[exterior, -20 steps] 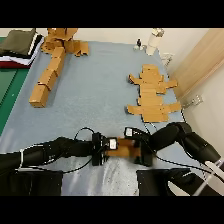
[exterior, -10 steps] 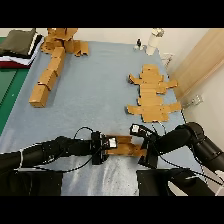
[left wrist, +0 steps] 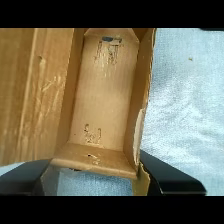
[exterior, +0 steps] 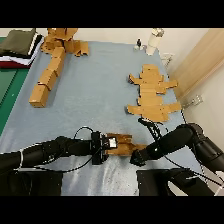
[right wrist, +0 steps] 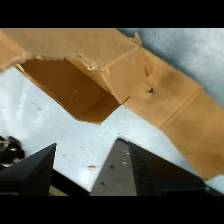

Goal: Fold the box.

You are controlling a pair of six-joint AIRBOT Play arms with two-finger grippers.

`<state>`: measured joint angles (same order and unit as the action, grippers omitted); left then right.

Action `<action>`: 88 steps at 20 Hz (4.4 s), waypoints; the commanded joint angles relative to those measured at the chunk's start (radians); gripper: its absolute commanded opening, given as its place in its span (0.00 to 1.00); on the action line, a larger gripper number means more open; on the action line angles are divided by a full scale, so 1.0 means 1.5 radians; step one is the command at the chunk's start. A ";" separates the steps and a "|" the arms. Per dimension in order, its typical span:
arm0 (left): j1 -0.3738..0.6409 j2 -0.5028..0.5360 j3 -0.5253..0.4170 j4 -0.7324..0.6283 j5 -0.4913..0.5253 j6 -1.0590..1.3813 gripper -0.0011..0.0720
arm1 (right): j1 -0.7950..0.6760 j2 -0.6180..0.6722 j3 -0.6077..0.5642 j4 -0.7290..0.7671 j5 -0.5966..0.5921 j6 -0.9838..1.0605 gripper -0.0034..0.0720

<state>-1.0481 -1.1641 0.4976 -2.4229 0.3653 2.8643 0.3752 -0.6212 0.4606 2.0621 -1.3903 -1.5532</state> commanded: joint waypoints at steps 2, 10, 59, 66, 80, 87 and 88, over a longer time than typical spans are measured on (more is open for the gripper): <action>0.000 0.000 0.000 0.000 0.000 0.000 0.45 | 0.001 -0.003 0.001 0.063 0.034 0.169 0.96; 0.000 0.000 0.000 0.000 0.001 -0.001 0.45 | 0.001 -0.006 0.001 0.130 0.097 0.186 0.05; 0.000 -0.006 0.010 0.004 0.029 0.000 0.93 | 0.001 -0.006 0.001 0.144 0.142 0.186 0.05; 0.000 -0.018 0.013 0.004 0.028 0.001 0.93 | 0.001 -0.006 0.001 0.145 0.142 0.186 0.05; -0.003 -0.029 0.025 0.005 0.031 -0.006 0.66 | 0.001 -0.006 0.001 0.145 0.142 0.186 0.05; -0.002 -0.001 0.025 0.063 0.066 -0.063 0.67 | 0.001 -0.005 0.019 0.153 0.142 0.188 0.05; -0.003 0.002 0.025 0.090 0.069 -0.096 0.67 | 0.001 -0.006 0.023 0.152 0.142 0.188 0.05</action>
<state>-1.0512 -1.1767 0.5339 -2.3585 0.4545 2.8113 0.3752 -0.6296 0.4801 2.2887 -1.1778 -1.2736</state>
